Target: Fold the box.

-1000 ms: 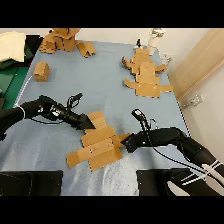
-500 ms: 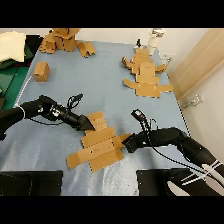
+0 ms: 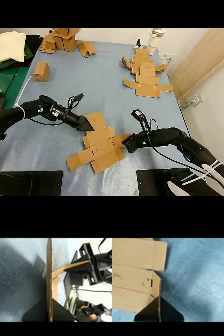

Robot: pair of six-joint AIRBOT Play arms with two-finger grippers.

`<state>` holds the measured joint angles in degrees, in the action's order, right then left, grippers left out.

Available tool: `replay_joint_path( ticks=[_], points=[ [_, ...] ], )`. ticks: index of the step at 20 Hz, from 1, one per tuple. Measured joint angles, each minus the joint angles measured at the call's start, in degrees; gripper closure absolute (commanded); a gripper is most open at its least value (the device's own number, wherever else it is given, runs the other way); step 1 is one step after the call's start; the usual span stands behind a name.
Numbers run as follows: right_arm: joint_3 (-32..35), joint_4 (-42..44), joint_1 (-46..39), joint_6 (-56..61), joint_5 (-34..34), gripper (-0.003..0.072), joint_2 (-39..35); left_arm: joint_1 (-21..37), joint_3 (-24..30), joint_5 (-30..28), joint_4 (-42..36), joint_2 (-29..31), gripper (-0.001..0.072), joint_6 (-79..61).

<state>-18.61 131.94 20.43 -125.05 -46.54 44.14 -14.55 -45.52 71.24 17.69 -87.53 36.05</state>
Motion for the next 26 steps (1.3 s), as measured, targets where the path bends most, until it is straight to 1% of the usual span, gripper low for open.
replay_joint_path(
  ticks=[1,4,5,7,8,9,10,12,14,18,21,22,24,26],
  points=[
    [0.0,0.0,0.0,0.0,0.2,0.0281,0.0,-0.1,-0.1,0.1,-0.3,0.0,0.0698,-0.7],
    [-0.6,-1.6,-0.4,0.3,1.1,0.028,0.0,-0.1,-0.6,0.4,-0.9,0.0,0.0699,-3.6],
    [-1.3,-3.9,-0.9,1.5,1.4,0.028,0.0,-0.2,-0.9,0.3,-1.0,0.2,0.0699,-4.8],
    [-4.1,-12.2,-2.5,7.0,1.5,0.0287,0.0,-0.9,-1.6,-0.7,-0.6,1.1,0.0698,-7.4],
    [-6.2,-17.0,-3.5,11.1,1.2,0.0349,-0.1,-1.6,-2.0,-1.6,0.1,1.9,0.0698,-8.9],
    [-8.3,-21.0,-4.5,15.1,0.5,0.0602,-0.2,-2.5,-2.3,-3.2,1.0,2.9,0.0698,-10.5],
    [-10.6,-24.0,-5.4,18.8,-0.2,0.0683,-0.3,-3.6,-2.5,-4.8,1.8,3.9,0.0698,-12.5],
    [-14.4,-26.2,-6.2,23.4,-1.0,0.0682,-0.7,-6.5,-2.7,-9.0,4.0,6.1,0.0698,-17.2],
    [-16.5,-24.9,-6.4,25.9,-1.9,0.0683,-1.2,-10.1,-2.8,-13.4,6.2,8.2,0.0698,-22.5],
    [-17.1,-20.3,-3.5,28.3,-2.4,0.0684,-1.6,-15.8,-2.9,-21.1,8.2,11.6,0.0698,-34.4],
    [-15.5,-19.3,0.8,31.3,-1.9,0.0684,-1.7,-16.9,-2.8,-24.7,8.8,12.6,0.0699,-40.0],
    [-14.8,-19.4,2.5,32.9,-1.3,0.0684,-1.7,-17.0,-2.8,-25.1,8.7,12.7,0.0699,-41.2],
    [-13.7,-21.4,5.7,36.8,0.1,0.0684,-1.7,-17.1,-2.5,-26.1,8.6,13.0,0.0699,-43.3],
    [-13.1,-26.2,8.4,42.2,1.4,0.0684,-1.7,-17.1,-1.8,-26.9,8.6,13.2,0.0699,-45.0]
  ],
)
